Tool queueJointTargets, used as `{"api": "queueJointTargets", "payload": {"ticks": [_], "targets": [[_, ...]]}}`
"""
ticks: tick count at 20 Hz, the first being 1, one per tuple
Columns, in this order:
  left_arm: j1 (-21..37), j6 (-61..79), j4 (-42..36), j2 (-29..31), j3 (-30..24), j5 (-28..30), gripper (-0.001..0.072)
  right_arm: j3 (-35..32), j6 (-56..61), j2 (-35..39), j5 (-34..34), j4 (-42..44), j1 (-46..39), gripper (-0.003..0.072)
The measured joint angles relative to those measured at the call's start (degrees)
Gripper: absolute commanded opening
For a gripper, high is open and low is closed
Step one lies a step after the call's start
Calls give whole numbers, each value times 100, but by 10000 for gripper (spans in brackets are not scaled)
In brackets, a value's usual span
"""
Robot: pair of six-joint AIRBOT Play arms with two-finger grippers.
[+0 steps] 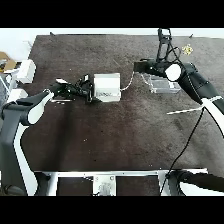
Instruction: Fold the box and place the chain.
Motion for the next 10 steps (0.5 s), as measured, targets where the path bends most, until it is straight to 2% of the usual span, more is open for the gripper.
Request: {"api": "queueJointTargets", "payload": {"ticks": [10], "targets": [[0,0,0,-2,0,2,275,435,-98,7,-109,39,1285,1]]}}
